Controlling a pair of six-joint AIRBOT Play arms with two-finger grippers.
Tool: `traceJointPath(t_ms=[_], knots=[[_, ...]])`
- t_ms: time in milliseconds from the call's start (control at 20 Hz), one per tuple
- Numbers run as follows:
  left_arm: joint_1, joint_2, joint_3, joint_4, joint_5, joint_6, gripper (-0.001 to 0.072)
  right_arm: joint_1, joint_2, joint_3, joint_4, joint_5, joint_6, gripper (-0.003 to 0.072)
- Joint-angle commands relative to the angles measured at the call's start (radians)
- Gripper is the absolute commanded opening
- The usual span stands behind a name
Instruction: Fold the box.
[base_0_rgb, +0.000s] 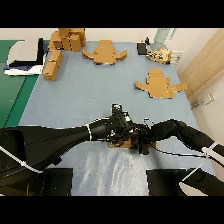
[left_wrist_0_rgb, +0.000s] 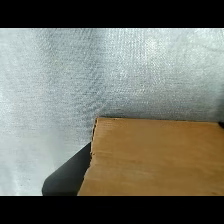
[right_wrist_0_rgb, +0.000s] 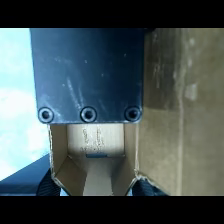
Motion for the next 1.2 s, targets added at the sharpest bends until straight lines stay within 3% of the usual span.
traceJointPath(t_ms=[0, 100, 150, 200, 250, 450, 650, 900, 1150], knots=[[-0.001, -0.001, 0.0, 0.004, -0.002, -0.001, 0.0016, 0.0, 0.001, 0.0, 0.0, 0.0, -0.002, 0.0466], [-0.001, 0.0, 0.0, 0.0, -0.005, 0.0, 0.002, 0.0, 0.001, 0.0, 0.0, 0.0, -0.002, 0.0466], [-0.001, 0.0, 0.0, -0.001, -0.005, 0.0, 0.0216, 0.0, 0.001, 0.0, 0.0, 0.0, -0.002, 0.0466], [-0.001, 0.0, 0.0, -0.002, -0.005, -0.001, 0.0501, 0.0, 0.001, 0.0, 0.0, 0.0, -0.002, 0.0466], [-0.001, 0.0, 0.0, -0.003, -0.006, -0.001, 0.0537, 0.0, 0.001, 0.0, 0.0, 0.0, -0.002, 0.0466], [0.0, 0.008, 0.002, -0.032, -0.032, 0.025, 0.0536, 0.0, 0.001, 0.0, 0.0, 0.0, -0.002, 0.0466], [0.05, 0.024, 0.039, -0.113, -0.133, 0.099, 0.0536, 0.0, 0.001, 0.0, 0.0, 0.0, -0.002, 0.0466], [0.169, 0.026, 0.112, -0.323, -0.159, 0.218, 0.0535, 0.0, 0.001, 0.0, 0.0, 0.0, -0.002, 0.0466], [0.302, 0.026, 0.124, -0.5, -0.241, 0.352, 0.0536, 0.0, 0.001, 0.0, 0.0, 0.0, -0.002, 0.0467]])
